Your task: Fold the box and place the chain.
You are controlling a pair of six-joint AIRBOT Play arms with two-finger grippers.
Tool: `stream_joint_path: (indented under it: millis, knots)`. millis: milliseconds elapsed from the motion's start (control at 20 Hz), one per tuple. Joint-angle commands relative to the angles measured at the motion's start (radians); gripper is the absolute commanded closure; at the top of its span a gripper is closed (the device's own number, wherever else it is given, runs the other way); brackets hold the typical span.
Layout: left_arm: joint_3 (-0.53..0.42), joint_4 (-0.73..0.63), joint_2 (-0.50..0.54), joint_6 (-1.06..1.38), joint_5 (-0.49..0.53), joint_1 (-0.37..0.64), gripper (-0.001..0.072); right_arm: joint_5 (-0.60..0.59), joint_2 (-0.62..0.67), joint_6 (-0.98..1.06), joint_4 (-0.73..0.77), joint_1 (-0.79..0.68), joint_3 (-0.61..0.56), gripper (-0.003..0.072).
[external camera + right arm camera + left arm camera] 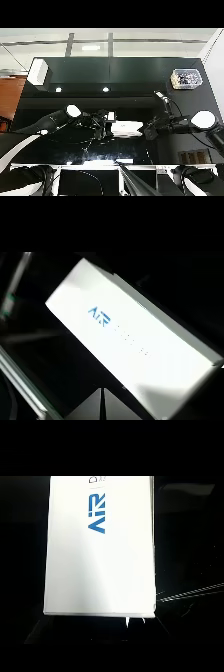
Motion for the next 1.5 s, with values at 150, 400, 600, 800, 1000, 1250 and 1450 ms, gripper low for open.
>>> stream_joint_path:
  millis: [150,400,600,800,1000,1250,1450]
  knots:
    - [0.0,0.0,0.0,0.0,0.001,0.0,0.029,-0.087,-0.117,0.047,0.318,-0.008,-0.079,0.0661]
    - [0.0,0.0,0.0,0.0,0.001,0.0,0.029,-0.09,-0.235,0.045,0.312,-0.008,-0.079,0.0653]
    - [0.0,0.0,0.0,0.0,0.001,0.0,0.029,-0.091,-0.286,0.046,0.261,-0.008,-0.079,0.0653]
    - [0.0,0.0,0.0,0.0,0.001,0.0,0.029,-0.089,-0.288,0.04,0.251,-0.008,-0.079,0.0653]
    - [0.0,0.0,0.0,0.0,0.001,0.0,0.029,-0.018,-0.272,-0.01,0.303,-0.028,-0.047,0.0649]
    - [0.0,-0.001,0.0,0.0,-0.002,0.002,0.029,0.142,-0.193,0.003,0.132,-0.17,0.064,0.0642]
    - [0.0,0.01,0.033,-0.069,-0.024,0.008,0.0029,0.172,-0.097,0.006,0.13,-0.343,0.088,0.0642]
